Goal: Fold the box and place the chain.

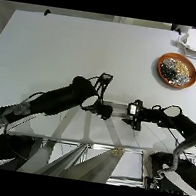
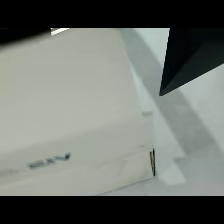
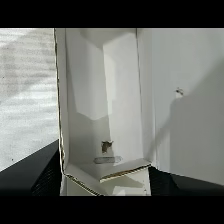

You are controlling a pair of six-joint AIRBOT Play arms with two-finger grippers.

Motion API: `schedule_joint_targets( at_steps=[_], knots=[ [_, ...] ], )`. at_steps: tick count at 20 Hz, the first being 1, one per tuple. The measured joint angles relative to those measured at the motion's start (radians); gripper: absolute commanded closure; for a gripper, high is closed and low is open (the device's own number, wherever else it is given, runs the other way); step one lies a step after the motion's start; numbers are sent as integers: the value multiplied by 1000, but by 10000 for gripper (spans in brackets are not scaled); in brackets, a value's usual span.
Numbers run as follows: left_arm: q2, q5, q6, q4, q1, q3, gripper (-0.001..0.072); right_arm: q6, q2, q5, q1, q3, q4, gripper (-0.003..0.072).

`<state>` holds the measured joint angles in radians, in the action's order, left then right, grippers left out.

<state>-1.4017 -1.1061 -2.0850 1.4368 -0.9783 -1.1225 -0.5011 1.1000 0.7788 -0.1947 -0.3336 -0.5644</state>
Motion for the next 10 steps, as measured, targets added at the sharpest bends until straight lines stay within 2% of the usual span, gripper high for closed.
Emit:
schedule_joint_targets(
  at_steps=[5,8,10],
  knots=[
    [98,-61,443,16,58,26,10,2,0,1,0,0,0,461],
    [142,-58,813,-39,112,103,8,3,0,2,0,0,0,461],
    [159,-4,1125,-136,156,182,1,2,0,3,0,0,0,461]
  ],
)
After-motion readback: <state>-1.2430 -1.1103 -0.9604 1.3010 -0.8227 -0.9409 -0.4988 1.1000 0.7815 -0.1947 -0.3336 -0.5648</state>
